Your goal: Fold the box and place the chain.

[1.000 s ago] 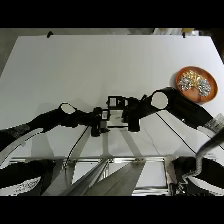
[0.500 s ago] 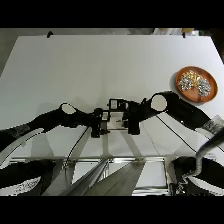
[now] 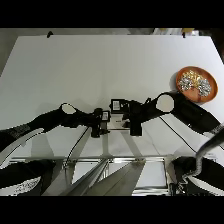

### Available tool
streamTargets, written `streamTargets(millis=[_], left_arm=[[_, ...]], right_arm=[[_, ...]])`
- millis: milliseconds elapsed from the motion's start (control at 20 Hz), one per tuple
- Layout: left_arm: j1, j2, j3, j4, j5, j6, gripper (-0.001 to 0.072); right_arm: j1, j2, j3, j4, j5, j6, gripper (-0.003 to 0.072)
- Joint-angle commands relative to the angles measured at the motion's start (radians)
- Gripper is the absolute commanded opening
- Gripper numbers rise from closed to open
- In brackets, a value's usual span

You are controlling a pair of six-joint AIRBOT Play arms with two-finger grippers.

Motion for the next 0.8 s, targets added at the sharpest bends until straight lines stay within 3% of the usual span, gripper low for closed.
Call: streamTargets(millis=[0,50,300,750], left_arm=[[0.001,0.000,0.000,-0.001,0.002,-0.001,0.0326],[0.001,0.000,0.000,-0.001,0.002,-0.001,0.0326],[0.001,0.000,0.000,-0.001,0.002,-0.001,0.0326],[0.001,0.000,0.000,-0.001,0.002,-0.001,0.0326]], right_arm=[[0.000,0.002,0.000,0.043,-0.018,-0.002,0.0084],[0.000,-0.005,0.000,0.042,-0.024,-0.002,0.0050],[0.000,-0.081,0.000,0.041,0.036,0.003,0.0021],[0.000,-0.135,-0.001,0.042,0.051,0.022,0.0021]])
